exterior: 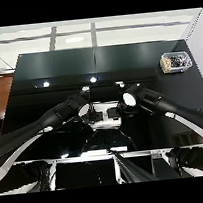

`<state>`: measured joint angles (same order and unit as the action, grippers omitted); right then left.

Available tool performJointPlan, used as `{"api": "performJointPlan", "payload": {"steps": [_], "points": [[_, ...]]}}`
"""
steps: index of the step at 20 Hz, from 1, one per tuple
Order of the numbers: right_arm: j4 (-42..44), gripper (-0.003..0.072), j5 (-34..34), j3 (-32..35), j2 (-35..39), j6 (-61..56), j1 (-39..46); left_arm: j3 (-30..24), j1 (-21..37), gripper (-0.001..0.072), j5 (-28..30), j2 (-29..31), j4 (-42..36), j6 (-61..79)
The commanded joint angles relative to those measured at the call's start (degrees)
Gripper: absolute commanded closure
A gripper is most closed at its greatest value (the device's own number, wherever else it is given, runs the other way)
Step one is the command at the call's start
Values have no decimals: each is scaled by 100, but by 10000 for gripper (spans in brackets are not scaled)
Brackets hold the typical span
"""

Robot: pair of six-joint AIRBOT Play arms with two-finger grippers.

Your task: Fold the box and place the chain.

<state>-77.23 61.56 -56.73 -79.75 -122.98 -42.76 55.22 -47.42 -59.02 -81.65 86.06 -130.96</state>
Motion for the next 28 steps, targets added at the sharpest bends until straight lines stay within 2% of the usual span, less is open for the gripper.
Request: {"api": "performJointPlan", "payload": {"steps": [1, 4, 6, 13, 14, 15, 16, 20, 21, 22, 23, 24, 25, 28], "points": [[-590, 274, 341, -232, -205, -632, -282, 0, 4, 681, 0, 2, 0, 2], [-581, 274, 323, -232, -249, -739, -328, 0, 4, 681, 0, 2, 2, 2], [-595, 382, 273, -232, -249, -756, -343, 0, 2, 681, 0, 2, 2, 2], [-579, 400, 286, -229, -372, -903, -391, 0, 4, 681, 0, 2, 2, 2], [-577, 571, 249, -229, -374, -907, -391, 0, 4, 681, 0, 2, 2, 2], [-560, 569, 221, -229, -374, -909, -391, 0, 2, 681, 0, 2, 2, 2], [-555, 681, 223, -229, -374, -920, -391, 0, 4, 681, 0, 2, 2, 2], [-549, 671, 225, -232, -374, -992, -389, 0, 4, 681, 2, 2, 2, 2], [-533, 569, 223, -232, -372, -992, -389, 0, 2, 681, 2, 2, 2, 2], [-533, 420, 223, -232, -372, -992, -389, 0, 4, 681, 0, 2, 2, 2], [-533, 448, 225, -232, -372, -990, -389, 0, 2, 681, 0, 2, 0, 2], [-535, 652, 227, -232, -372, -986, -391, 0, 2, 681, 0, 2, 0, 2], [-535, 673, 199, -232, -372, -986, -391, 0, 2, 681, -2, 2, 0, 2], [-538, 659, 133, -232, -348, -981, -389, 0, 2, 681, -4, 2, 2, 2]]}}
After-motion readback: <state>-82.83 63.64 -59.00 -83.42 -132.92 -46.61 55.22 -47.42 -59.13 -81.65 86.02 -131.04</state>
